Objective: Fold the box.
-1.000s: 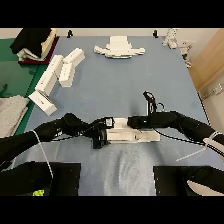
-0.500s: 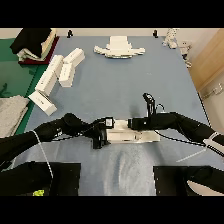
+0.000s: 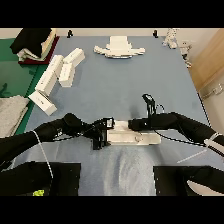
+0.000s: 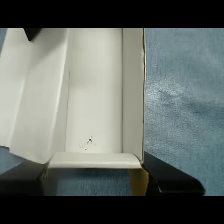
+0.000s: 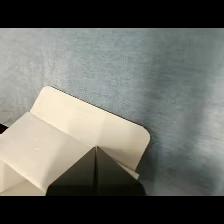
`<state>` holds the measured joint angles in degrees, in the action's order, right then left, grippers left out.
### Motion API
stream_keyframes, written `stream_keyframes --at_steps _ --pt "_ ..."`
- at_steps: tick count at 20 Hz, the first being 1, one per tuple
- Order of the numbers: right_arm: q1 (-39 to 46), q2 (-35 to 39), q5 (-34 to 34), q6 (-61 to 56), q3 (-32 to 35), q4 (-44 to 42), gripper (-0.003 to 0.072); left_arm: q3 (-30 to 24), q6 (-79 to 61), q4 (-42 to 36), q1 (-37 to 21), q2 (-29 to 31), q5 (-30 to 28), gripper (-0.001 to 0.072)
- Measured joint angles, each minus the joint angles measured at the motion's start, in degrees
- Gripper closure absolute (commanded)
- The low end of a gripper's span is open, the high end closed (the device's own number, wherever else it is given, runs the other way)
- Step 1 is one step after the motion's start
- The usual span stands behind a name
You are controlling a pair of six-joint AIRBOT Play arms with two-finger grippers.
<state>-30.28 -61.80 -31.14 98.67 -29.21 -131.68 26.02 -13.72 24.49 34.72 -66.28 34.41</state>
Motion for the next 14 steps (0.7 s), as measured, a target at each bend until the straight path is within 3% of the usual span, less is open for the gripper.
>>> stream_keyframes --at_steps 7,13,14 --pt "0.04 6.73 -1.79 1.22 -5.46 6.05 0.0683 0.0 0.07 -0.11 -0.02 0.0 -0.46 0.0227" --pt "0.04 14.58 -15.45 7.69 -6.73 14.53 0.068 0.0 0.02 -0.07 -0.02 0.0 -0.44 0.0227" --pt "0.02 16.15 -18.97 11.1 -6.78 14.58 0.0533 0.0 0.02 -0.07 -0.02 0.0 -0.44 0.0227"
